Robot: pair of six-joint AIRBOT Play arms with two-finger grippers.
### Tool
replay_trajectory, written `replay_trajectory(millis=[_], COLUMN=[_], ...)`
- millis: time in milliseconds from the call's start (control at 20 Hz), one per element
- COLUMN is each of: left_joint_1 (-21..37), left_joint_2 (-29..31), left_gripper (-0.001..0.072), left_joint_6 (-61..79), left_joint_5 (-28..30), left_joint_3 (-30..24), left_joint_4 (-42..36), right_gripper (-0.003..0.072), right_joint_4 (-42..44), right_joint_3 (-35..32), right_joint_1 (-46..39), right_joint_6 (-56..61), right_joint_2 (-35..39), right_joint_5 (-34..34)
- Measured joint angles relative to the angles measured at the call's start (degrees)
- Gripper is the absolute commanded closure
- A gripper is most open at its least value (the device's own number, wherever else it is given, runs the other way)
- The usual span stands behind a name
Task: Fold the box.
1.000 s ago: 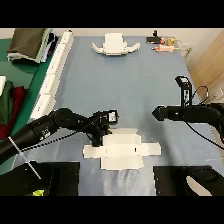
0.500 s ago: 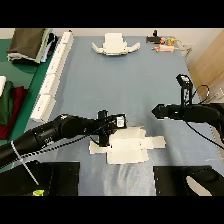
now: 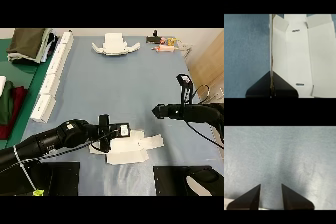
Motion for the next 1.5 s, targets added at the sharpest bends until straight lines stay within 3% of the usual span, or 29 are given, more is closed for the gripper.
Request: replay_trajectory(millis=[400, 850, 1050, 1300, 1500], left_joint_1=[-3.1, -2.3, 6.1, 23.1, 31.5], left_joint_2=[0.1, 2.0, 2.9, 1.7, -1.2], left_gripper=[0.0700, 0.0701, 0.0700, 0.0695, 0.0697], left_joint_6=[-1.2, -1.2, 2.8, 20.3, 26.8], left_joint_5=[1.1, -4.6, -9.1, -24.5, -35.7], left_joint_3=[-1.5, -1.6, -0.1, 5.0, 9.1], left_joint_4=[0.8, -6.0, -12.6, -33.4, -40.9], right_gripper=[0.0272, 0.0272, 0.0272, 0.0272, 0.0272], right_joint_4=[0.0, 0.0, 0.0, 0.0, 0.0], right_joint_3=[0.0, 0.0, 0.0, 0.0, 0.0], right_joint_1=[0.0, 0.0, 0.0, 0.0, 0.0], right_joint_6=[-0.3, -0.4, -0.5, -0.6, -0.6], right_joint_2=[0.0, 0.0, 0.0, 0.0, 0.0], right_joint_5=[0.1, 0.4, 1.2, 2.1, 2.7])
